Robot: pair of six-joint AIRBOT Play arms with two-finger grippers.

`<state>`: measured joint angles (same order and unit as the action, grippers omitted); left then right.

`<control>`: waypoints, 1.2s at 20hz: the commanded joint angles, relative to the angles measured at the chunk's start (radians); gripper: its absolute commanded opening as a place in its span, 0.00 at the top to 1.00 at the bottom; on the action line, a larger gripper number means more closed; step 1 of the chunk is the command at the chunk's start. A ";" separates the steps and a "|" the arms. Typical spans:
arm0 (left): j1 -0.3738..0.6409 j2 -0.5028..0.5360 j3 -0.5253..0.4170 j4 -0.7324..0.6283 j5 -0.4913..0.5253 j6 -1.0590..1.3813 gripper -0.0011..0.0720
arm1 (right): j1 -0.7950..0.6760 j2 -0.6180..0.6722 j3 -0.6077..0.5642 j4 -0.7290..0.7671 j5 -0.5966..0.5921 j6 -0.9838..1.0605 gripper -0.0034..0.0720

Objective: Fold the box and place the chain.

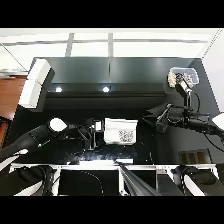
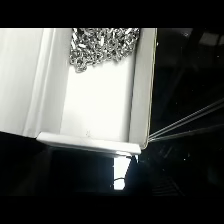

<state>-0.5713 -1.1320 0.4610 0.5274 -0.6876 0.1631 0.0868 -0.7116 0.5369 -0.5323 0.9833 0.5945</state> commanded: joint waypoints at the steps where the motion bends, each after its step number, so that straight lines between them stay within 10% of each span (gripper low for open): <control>1: 0.000 0.000 0.023 0.119 0.003 -0.114 0.02 | 0.000 0.001 0.001 0.000 0.001 0.000 0.22; 24: 0.090 -0.112 0.090 -0.056 -0.185 0.040 0.02 | 0.000 0.001 0.001 0.000 0.003 0.000 0.22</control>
